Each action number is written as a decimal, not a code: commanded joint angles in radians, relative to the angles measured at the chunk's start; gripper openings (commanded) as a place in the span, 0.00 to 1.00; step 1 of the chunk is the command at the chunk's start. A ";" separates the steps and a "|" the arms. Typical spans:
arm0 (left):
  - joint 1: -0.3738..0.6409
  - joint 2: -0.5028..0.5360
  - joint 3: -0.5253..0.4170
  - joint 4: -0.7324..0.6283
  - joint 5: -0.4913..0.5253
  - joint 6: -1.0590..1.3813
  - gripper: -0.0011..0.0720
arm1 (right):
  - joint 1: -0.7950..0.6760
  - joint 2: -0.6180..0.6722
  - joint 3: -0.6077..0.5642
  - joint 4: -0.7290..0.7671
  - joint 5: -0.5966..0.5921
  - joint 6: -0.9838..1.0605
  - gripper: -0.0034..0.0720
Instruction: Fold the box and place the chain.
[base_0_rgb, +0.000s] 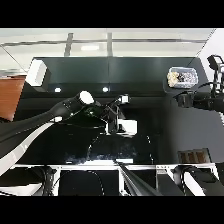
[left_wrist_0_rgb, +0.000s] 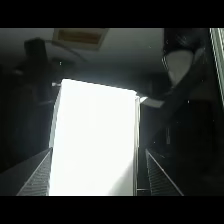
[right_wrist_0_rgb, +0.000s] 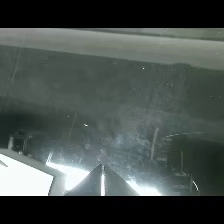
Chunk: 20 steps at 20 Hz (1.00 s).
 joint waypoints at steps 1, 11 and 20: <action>-0.010 -0.001 0.001 0.037 0.004 0.082 0.97 | 0.000 0.001 0.000 0.000 0.001 0.000 0.06; -0.154 -0.017 0.001 0.176 0.246 0.043 0.96 | 0.000 0.000 -0.001 0.001 0.010 0.018 0.06; 0.243 0.271 0.000 0.851 -0.064 -0.968 0.28 | 0.000 0.000 -0.001 0.005 0.043 0.019 0.06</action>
